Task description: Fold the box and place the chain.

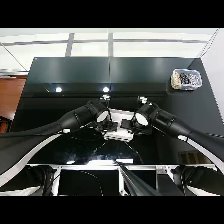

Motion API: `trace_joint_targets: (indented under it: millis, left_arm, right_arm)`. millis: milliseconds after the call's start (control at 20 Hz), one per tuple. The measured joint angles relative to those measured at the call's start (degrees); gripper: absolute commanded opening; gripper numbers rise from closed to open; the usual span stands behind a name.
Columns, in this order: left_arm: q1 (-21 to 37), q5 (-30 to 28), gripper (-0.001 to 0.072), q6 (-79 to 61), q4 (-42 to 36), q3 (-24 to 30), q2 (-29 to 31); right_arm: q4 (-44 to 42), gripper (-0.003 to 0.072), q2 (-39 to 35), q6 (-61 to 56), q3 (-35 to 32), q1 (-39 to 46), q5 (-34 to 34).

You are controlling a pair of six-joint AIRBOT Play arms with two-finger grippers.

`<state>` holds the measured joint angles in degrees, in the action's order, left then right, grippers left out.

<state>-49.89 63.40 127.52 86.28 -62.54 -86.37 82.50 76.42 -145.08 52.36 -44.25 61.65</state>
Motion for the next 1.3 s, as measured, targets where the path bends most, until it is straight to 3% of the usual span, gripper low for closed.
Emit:
trace_joint_targets:
  millis: [50, 200, 300, 650, 950, 1050, 1150, 1300]
  left_arm:
    - [0.00, -0.04, 0.0030, -0.02, 0.00, 0.00, 0.00]
    - [0.00, -0.20, 0.0029, -0.04, 0.20, 0.00, 0.00]
    - [0.00, -0.04, 0.0029, 0.17, -0.02, 0.00, 0.00]
    - [0.00, -0.15, 0.0030, -0.02, -0.02, 0.00, 0.00]
    - [0.09, -0.09, 0.0029, -0.02, 0.00, 0.00, 0.00]
    - [0.15, -0.02, 0.0030, -0.02, 0.00, 0.00, 0.00]
    - [0.17, -0.07, 0.0029, 0.00, 0.00, 0.00, 0.00]
    - [0.17, -0.17, 0.0029, 0.02, 0.00, 0.00, 0.00]
  right_arm:
    - [-0.20, 0.0016, 0.13, 0.07, 0.00, 0.00, -0.24]
    - [-0.20, 0.0027, 0.31, 0.90, 0.17, 0.00, -0.31]
    - [-0.39, 0.0393, 0.39, 1.05, 0.31, 0.04, -0.26]
    - [-3.19, 0.0384, -2.25, 8.35, 0.42, 1.22, 1.86]
    - [-0.83, 0.0384, -14.14, 15.56, 0.42, 1.75, 5.68]
    - [5.07, 0.0384, -19.85, 16.55, 0.42, 2.99, 6.56]
    - [16.13, 0.0384, -24.35, 17.18, 0.42, 5.88, 7.72]
    - [31.65, 0.0383, -26.27, 17.57, 0.11, 14.64, 6.32]
